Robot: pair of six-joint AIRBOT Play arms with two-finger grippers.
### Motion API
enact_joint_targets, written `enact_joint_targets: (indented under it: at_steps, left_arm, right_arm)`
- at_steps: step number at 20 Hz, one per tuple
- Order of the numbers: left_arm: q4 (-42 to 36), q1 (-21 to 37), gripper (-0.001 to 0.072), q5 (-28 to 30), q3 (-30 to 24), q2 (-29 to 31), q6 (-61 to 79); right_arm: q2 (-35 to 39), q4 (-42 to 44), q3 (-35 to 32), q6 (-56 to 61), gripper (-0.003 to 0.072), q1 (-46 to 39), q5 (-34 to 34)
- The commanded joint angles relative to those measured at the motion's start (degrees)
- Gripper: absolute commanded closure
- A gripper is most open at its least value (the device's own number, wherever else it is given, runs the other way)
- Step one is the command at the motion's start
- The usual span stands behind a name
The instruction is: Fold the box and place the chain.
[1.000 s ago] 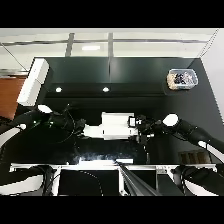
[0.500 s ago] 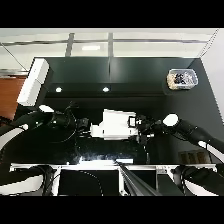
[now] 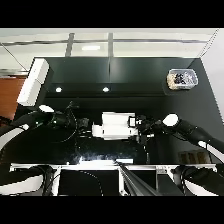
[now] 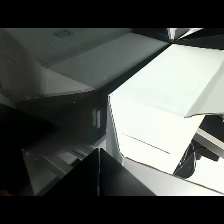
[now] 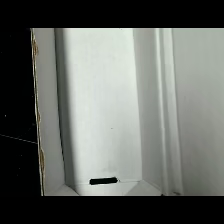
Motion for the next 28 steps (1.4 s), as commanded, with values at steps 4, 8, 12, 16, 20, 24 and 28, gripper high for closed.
enact_joint_targets:
  at_steps: [4, 8, 12, 16, 20, 24, 28]
  left_arm:
    - [9.1, -0.8, 0.0684, 1.4, 2.1, 6.1, -7.8]
    - [10.1, -4.1, 0.0586, 1.2, 3.3, 10.6, -9.5]
    - [10.3, -10.6, 0.0495, 3.4, 3.5, 11.0, -9.5]
    - [10.7, -12.7, 0.0129, 5.7, 5.0, 11.0, -12.8]
    - [10.7, -12.8, 0.0129, 5.9, 5.5, 11.0, -13.2]
    - [12.3, -15.3, 0.0130, 9.4, 6.1, 11.0, -18.6]
    - [23.5, -20.5, 0.0130, 14.4, 9.3, 11.0, -34.9]
  right_arm:
    - [0.0, 0.0, 0.0, 0.0, 0.0218, 0.0, 0.0]
    - [0.0, 0.0, 0.0, 0.0, 0.0218, 0.0, 0.0]
    - [0.0, 0.0, 0.0, 0.0, 0.0218, 0.0, 0.0]
    - [0.0, 0.0, 0.0, 0.0, 0.0218, 0.0, 0.0]
    - [0.0, 0.0, 0.0, 0.0, 0.0218, 0.0, 0.0]
    - [0.0, 0.0, 0.0, 0.0, 0.0218, 0.0, 0.0]
    - [0.0, 0.0, 0.0, 0.0, 0.0218, 0.0, 0.0]
